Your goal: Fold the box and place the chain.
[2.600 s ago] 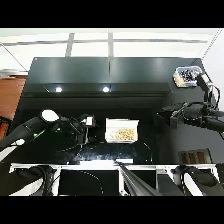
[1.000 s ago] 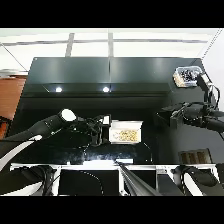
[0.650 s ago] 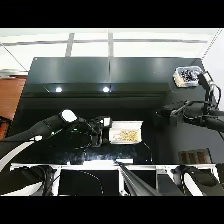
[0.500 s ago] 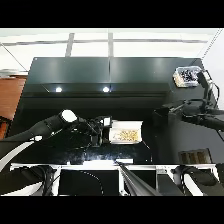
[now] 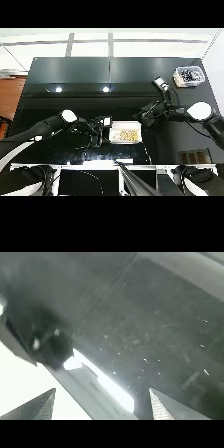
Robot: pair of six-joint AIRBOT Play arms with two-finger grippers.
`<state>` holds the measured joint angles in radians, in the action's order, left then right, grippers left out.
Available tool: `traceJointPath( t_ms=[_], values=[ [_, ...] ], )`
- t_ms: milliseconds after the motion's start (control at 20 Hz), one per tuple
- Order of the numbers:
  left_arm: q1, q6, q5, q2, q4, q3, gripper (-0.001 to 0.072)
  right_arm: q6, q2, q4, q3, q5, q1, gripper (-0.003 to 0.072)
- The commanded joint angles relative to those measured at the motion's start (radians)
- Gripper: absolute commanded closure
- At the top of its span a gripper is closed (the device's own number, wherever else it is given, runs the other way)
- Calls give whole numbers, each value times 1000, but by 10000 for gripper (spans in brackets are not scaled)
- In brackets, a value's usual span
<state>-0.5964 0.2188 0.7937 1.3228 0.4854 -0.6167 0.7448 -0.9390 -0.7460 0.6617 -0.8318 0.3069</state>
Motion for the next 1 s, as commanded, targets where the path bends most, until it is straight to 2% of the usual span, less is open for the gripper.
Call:
traceJointPath(
  t_ms=[0,150,250,300,550,800,950],
  values=[
    [0,1,-2,1,1,-1,247,-166,-27,-92,70,-142,34,-15],
    [0,1,-2,1,1,-1,247,-166,-1,-212,193,-292,32,-15],
    [0,1,-1,1,1,-1,247,-169,3,-272,191,-425,37,-15],
    [0,1,-1,1,1,-1,247,-168,3,-285,165,-449,45,-14],
    [0,1,-1,1,1,-1,247,-181,3,-219,70,-243,108,-15],
    [0,1,-1,1,1,-1,247,-215,3,-193,10,-235,138,-14],
    [0,1,-1,1,1,-1,247,-227,3,-192,-3,-183,164,-14]
  ],
)
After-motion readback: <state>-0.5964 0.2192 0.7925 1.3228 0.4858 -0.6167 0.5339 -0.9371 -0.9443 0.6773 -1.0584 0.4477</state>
